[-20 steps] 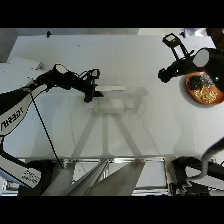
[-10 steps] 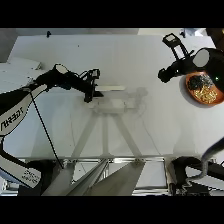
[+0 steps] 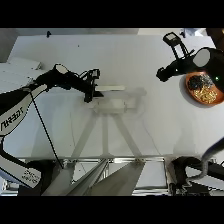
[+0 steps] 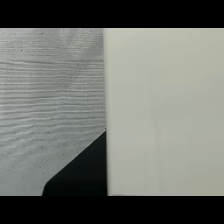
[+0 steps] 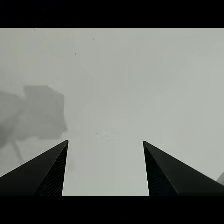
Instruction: Fold the box and place the chain.
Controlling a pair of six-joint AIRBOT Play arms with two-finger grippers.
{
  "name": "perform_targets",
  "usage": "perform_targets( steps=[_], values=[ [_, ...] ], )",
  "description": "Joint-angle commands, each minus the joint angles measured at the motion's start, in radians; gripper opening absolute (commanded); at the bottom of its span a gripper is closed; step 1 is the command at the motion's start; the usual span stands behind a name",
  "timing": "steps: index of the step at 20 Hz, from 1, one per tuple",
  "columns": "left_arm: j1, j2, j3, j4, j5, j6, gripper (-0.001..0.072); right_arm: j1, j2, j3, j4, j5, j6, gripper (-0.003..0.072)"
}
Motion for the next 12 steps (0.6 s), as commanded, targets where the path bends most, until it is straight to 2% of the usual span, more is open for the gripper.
perform_targets(
  steps=[1, 5, 7, 9, 12],
  values=[
    [0.0, -0.001, 0.0, 0.0, 0.0, 0.0, 0.0015, 0.0, 0.001, 0.001, 0.068, -0.022, 0.017, 0.0518],
    [0.0, -0.001, 0.0, 0.0, 0.0, 0.0, 0.0015, 0.0, 0.002, 0.001, 0.167, -0.019, 0.0, 0.0522],
    [0.0, -0.001, 0.0, 0.0, 0.0, 0.0, 0.0015, 0.003, 0.012, 0.002, 0.213, -0.019, -0.046, 0.0574],
    [0.0, -0.001, 0.0, 0.0, 0.0, 0.0, 0.0015, 0.003, 0.034, 0.003, 0.265, -0.014, -0.121, 0.0709],
    [0.0, -0.001, 0.0, 0.0, 0.0, 0.0, 0.0015, 0.003, 0.092, 0.003, 0.346, 0.05, -0.262, 0.071]
  ],
)
